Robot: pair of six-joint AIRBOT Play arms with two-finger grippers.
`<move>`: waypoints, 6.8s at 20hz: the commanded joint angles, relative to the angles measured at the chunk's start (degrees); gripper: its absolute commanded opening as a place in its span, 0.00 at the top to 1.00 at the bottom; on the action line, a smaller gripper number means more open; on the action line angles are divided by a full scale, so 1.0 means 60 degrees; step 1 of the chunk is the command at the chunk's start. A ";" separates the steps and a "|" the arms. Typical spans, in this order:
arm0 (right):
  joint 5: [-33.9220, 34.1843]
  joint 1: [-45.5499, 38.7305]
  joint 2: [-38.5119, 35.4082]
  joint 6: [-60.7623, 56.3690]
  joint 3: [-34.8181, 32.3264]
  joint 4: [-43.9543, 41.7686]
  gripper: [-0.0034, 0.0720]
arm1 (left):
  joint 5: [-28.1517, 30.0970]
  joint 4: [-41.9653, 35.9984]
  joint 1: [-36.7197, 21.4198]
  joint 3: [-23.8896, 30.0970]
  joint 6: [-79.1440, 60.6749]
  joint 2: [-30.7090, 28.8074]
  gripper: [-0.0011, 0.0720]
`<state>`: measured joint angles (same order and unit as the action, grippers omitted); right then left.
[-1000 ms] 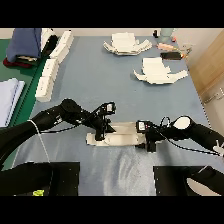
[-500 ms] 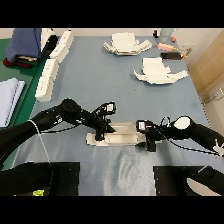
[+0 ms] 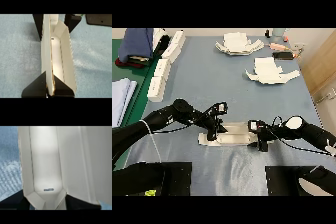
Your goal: Fold the box.
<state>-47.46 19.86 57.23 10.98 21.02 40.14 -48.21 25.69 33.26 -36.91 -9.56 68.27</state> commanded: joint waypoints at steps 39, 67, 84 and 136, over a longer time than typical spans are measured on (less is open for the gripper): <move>-0.0011 0.0000 -0.0007 0.0000 -0.0004 0.0011 0.18 | -0.1730 0.1814 0.0186 -0.0025 1.1613 -0.3457 0.97; -0.0007 0.0000 -0.0007 0.0000 -0.0004 0.0022 0.18 | 0.2229 -0.0994 0.0685 -0.0149 1.3435 0.0393 0.97; -0.0007 0.0000 -0.0007 0.0000 -0.0004 0.0018 0.18 | -0.2725 0.4994 -0.1213 -0.0543 0.7752 -0.4532 0.96; -0.0007 0.0000 -0.0007 0.0000 -0.0004 0.0025 0.18 | 0.3049 -0.0823 0.1526 0.2178 -0.0113 -0.1767 0.97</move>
<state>-47.53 19.84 57.23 10.98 20.99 40.18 -30.11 18.65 42.48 -23.77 -10.52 59.20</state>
